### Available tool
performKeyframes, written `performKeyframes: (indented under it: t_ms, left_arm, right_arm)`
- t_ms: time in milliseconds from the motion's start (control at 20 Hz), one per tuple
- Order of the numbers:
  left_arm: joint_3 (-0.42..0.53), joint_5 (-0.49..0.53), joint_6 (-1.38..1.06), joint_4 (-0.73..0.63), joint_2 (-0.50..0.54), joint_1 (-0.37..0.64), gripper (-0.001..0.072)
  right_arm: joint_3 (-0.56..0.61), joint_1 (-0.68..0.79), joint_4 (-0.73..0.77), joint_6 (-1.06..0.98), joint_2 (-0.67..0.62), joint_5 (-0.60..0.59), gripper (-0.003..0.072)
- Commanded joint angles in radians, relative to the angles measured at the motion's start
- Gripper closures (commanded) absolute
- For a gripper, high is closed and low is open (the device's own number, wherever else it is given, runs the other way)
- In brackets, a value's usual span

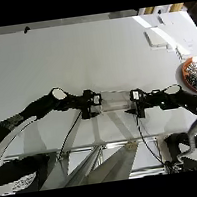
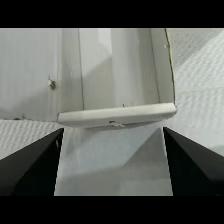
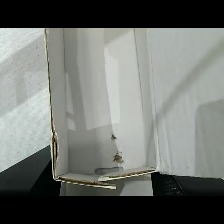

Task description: Fold the box and place the chain.

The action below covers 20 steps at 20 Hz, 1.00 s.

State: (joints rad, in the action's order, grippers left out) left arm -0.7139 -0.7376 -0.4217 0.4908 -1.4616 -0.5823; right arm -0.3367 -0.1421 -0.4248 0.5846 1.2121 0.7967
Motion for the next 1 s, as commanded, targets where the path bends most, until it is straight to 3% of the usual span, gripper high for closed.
performKeyframes:
  t_ms: [0, 300, 950]
  left_arm:
    - [0.002, 0.001, -0.031, -0.043, -0.016, 0.000, 0.0007]
    - [0.002, 0.010, -0.031, -0.139, -0.053, -0.029, 0.0006]
    - [0.002, -0.007, -0.031, -0.169, -0.058, -0.043, 0.0012]
  right_arm:
    - [0.000, 0.000, 0.000, 0.000, -0.001, 0.000, 0.0346]
    - [0.000, 0.000, 0.000, 0.000, -0.001, 0.000, 0.0346]
    - [0.000, 0.000, 0.000, 0.000, -0.001, 0.000, 0.0346]
